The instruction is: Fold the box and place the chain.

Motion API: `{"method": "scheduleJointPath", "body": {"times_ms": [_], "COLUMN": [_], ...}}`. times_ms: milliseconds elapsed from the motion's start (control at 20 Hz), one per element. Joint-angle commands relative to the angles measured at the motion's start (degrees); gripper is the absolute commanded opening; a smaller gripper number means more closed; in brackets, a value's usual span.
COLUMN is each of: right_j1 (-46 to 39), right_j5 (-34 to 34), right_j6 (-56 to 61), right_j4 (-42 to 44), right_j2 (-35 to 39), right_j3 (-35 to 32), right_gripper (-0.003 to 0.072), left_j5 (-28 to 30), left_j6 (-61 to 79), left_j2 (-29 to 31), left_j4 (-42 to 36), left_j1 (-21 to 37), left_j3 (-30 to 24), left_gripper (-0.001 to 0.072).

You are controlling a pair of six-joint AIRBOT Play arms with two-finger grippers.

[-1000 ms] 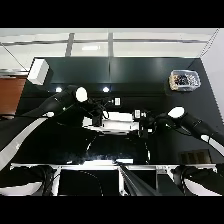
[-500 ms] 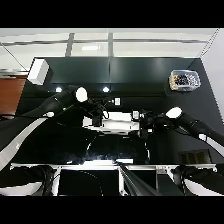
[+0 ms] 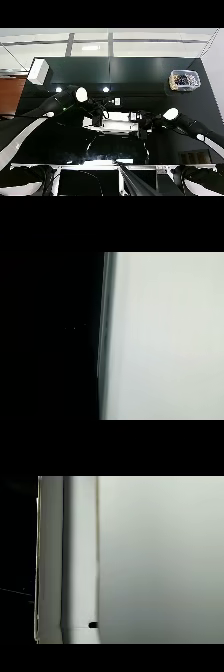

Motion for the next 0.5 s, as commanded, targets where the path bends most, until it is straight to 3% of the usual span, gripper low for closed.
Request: {"method": "scheduleJointPath", "body": {"times_ms": [0, 450], "right_j1": [0.26, 0.26], "right_j5": [-0.33, -0.81], "right_j6": [0.55, 0.94], "right_j4": [-0.70, -0.68], "right_j2": [-0.09, -0.09], "right_j3": [0.04, 0.04], "right_gripper": [0.0642, 0.0642], "left_j5": [0.02, 0.02], "left_j6": [0.02, 0.02], "left_j2": [0.00, 0.00], "left_j4": [0.00, 0.00], "left_j1": [0.04, 0.04], "left_j3": [0.04, 0.04], "left_gripper": [0.0029, 0.0029]}}
